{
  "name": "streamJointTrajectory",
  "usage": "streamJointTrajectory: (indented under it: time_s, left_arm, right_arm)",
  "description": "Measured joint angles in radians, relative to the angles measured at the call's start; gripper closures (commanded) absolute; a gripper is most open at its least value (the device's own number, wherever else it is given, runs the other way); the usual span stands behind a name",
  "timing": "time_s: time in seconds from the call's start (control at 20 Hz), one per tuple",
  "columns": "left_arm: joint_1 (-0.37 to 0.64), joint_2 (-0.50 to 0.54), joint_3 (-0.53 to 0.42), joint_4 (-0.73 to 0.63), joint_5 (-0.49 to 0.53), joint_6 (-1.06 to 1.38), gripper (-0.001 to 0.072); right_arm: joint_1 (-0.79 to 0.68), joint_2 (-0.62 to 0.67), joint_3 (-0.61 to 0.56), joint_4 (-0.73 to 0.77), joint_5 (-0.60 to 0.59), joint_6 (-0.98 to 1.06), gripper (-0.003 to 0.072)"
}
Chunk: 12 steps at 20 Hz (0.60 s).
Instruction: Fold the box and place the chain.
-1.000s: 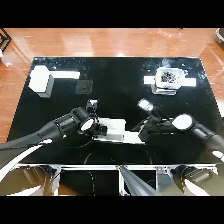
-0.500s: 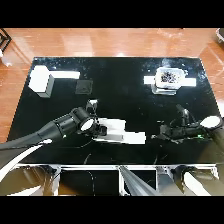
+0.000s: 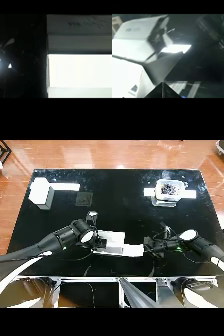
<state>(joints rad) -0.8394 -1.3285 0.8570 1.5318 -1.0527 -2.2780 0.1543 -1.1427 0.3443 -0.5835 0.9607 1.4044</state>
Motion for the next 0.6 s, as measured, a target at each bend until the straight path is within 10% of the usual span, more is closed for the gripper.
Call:
streamJointTrajectory:
  time_s: [0.2,0.6]
  left_arm:
    - [0.0,0.0,0.0,0.0,0.002,-0.001,0.0685]
    - [0.0,0.0,0.0,0.0,0.001,0.0,0.0685]
  right_arm:
    - [0.05,-0.016,0.023,0.082,-0.004,-0.042,0.0017]
    - [0.092,-0.021,0.171,0.108,0.124,-0.1,-0.0001]
